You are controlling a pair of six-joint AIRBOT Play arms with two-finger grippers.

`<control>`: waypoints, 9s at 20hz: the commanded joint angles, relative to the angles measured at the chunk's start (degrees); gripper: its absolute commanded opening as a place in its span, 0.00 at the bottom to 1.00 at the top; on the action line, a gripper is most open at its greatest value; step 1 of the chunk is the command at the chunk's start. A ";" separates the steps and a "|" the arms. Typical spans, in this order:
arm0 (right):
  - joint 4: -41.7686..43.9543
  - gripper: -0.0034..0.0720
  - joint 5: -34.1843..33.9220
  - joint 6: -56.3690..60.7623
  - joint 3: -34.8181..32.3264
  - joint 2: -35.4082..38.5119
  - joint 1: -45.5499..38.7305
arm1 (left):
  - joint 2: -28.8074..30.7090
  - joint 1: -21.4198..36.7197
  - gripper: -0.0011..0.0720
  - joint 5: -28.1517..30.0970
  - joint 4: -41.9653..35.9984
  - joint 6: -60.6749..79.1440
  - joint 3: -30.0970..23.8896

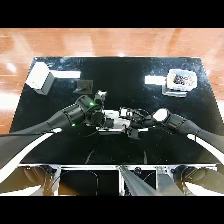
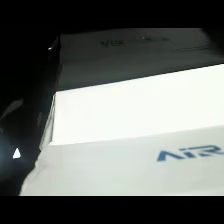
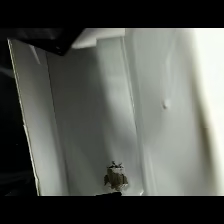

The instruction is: Fold the box and place the chain.

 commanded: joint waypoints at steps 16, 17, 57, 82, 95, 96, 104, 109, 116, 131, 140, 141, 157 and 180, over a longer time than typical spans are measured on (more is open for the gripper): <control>-0.17 0.76 0.22 0.04 0.00 0.07 -0.02 | 1.29 5.20 0.76 0.44 1.73 -1.33 -0.39; -0.17 0.76 0.22 0.04 0.00 0.07 -0.02 | 1.18 5.20 0.73 0.22 1.73 -1.38 -0.39; -0.17 0.76 0.20 0.04 0.00 0.07 -0.02 | -2.32 3.98 0.04 -1.46 -2.56 -0.39 -0.37; -0.20 0.76 0.24 0.02 0.00 0.07 0.00 | -1.05 4.68 0.61 -0.39 -1.84 -0.44 -0.13; -0.20 0.79 1.53 0.94 0.00 0.07 -0.02 | -2.05 4.61 0.04 -1.79 -3.85 0.00 -0.02; -0.26 0.79 1.57 2.25 0.02 0.13 -0.02 | -2.03 4.61 0.04 -1.75 -3.85 0.00 0.00; -13.49 0.95 5.31 19.80 0.07 8.20 -1.27 | -2.01 4.63 0.04 -1.40 -3.82 -0.02 0.09; -15.06 0.95 11.41 25.11 0.07 13.35 -3.69 | -1.99 4.74 0.04 -1.36 -3.82 -0.02 0.33; -27.34 0.95 20.61 35.91 1.55 20.81 -4.07 | -2.01 5.68 0.04 -0.96 -3.61 -0.02 1.97; -32.98 0.95 17.57 46.21 1.55 21.51 -4.07 | -2.01 5.68 0.04 -1.18 -3.63 -0.02 1.97; -29.90 0.95 15.76 47.60 1.55 21.51 -4.04 | -2.01 5.66 0.04 -1.20 -3.82 -0.04 1.97; -29.14 0.92 15.13 47.58 1.55 21.51 -3.93 | -2.01 5.66 0.04 -1.20 -3.82 -0.02 1.97; -22.21 0.87 6.71 16.72 1.53 13.33 -5.57 | -2.01 5.55 0.04 1.53 0.66 -2.73 1.99; -17.73 0.86 3.78 9.53 1.53 8.52 -5.01 | -3.43 5.66 0.04 -0.09 5.27 -4.90 1.97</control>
